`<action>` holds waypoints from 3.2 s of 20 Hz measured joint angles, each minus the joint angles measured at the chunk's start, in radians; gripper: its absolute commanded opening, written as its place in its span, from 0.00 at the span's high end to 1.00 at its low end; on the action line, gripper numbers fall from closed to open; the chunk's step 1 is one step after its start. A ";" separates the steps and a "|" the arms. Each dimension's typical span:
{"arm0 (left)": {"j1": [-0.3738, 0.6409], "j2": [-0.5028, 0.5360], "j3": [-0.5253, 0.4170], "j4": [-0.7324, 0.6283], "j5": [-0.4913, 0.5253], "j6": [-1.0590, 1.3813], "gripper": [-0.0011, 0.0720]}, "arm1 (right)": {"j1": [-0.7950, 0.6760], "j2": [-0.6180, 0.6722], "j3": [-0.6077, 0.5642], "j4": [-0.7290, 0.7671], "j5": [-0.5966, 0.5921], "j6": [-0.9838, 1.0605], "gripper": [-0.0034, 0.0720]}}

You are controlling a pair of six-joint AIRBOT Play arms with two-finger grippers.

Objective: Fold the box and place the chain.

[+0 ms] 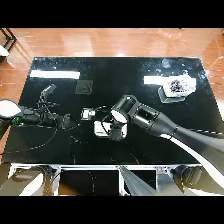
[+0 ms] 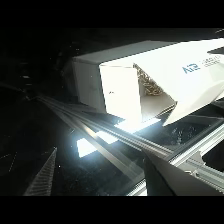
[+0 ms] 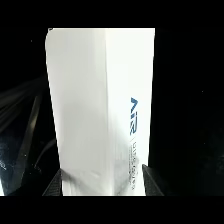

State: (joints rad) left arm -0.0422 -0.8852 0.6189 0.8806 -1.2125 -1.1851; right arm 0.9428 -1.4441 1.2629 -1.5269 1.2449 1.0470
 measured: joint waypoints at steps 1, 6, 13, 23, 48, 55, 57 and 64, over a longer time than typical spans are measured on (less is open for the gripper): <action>0.000 0.000 0.000 0.000 0.000 0.000 0.11 | 0.000 -0.001 -0.002 0.000 0.000 0.000 0.25; 0.000 0.000 0.000 0.000 0.000 0.000 0.11 | 0.000 -0.005 -0.027 -0.003 -0.004 0.000 0.50; 0.000 0.000 0.000 0.000 0.000 0.000 0.11 | 0.000 -0.005 -0.037 0.000 -0.012 0.000 0.50; 0.000 0.000 0.000 0.000 0.000 0.000 0.11 | 0.000 -0.005 -0.039 0.007 -0.022 0.000 0.50; 0.000 0.000 0.000 0.000 0.001 0.004 0.11 | -0.206 0.298 -0.428 0.603 -0.336 0.592 0.93; 0.000 0.000 0.000 0.000 0.005 0.004 0.11 | -0.213 0.239 -0.492 0.784 -0.499 0.611 0.93; 0.000 0.000 0.000 0.000 0.005 0.004 0.11 | -0.214 0.222 -0.496 0.790 -0.509 0.614 0.93; 0.000 0.000 0.000 0.000 0.004 0.004 0.11 | -0.214 0.187 -0.518 0.780 -0.519 0.638 0.93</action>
State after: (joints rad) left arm -0.0422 -0.8848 0.6189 0.8806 -1.2083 -1.1809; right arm 0.7288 -1.2568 0.7444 -0.7464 0.7258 1.6852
